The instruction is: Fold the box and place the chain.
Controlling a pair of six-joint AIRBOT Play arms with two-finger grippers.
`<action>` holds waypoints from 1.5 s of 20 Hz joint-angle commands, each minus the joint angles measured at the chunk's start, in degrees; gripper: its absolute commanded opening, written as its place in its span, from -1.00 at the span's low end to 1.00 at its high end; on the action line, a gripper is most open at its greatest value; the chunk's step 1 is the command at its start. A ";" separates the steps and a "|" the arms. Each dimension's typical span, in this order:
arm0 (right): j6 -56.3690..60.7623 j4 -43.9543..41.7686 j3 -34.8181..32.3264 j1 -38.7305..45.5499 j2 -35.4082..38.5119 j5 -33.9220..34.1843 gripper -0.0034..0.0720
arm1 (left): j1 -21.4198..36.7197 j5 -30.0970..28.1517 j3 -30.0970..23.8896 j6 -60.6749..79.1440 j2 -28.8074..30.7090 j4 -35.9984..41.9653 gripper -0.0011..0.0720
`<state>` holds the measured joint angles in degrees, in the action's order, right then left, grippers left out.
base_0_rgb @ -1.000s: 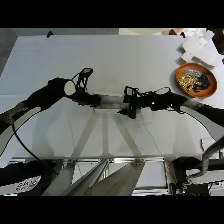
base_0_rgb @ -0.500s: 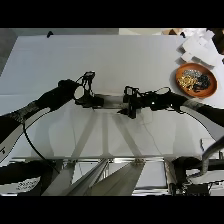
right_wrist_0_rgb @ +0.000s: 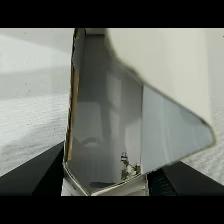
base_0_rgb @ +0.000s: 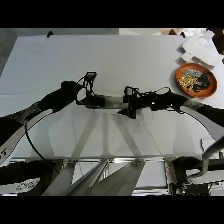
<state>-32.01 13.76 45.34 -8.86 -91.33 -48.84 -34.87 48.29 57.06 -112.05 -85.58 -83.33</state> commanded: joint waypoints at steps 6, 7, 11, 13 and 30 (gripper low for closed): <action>0.02 -0.04 0.02 0.00 -0.04 0.17 0.25 | 6.23 5.11 0.04 12.22 4.76 12.13 0.38; 0.02 -0.02 0.00 0.00 -0.04 0.17 0.25 | 7.91 7.21 0.04 17.07 5.92 15.34 0.38; 0.02 -0.02 0.00 0.00 -0.04 0.17 0.25 | 15.63 16.44 0.02 39.06 9.90 26.38 0.38; 0.02 -0.02 0.00 0.02 -0.04 0.17 0.25 | 19.69 18.47 -0.02 53.40 10.27 27.61 0.38; 0.02 -0.04 0.02 0.00 -0.04 0.17 0.25 | 30.71 24.30 4.79 133.52 -8.72 45.13 0.93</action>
<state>-31.99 13.74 45.34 -8.86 -91.37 -48.66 -4.21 69.78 59.24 13.80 -91.72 -39.24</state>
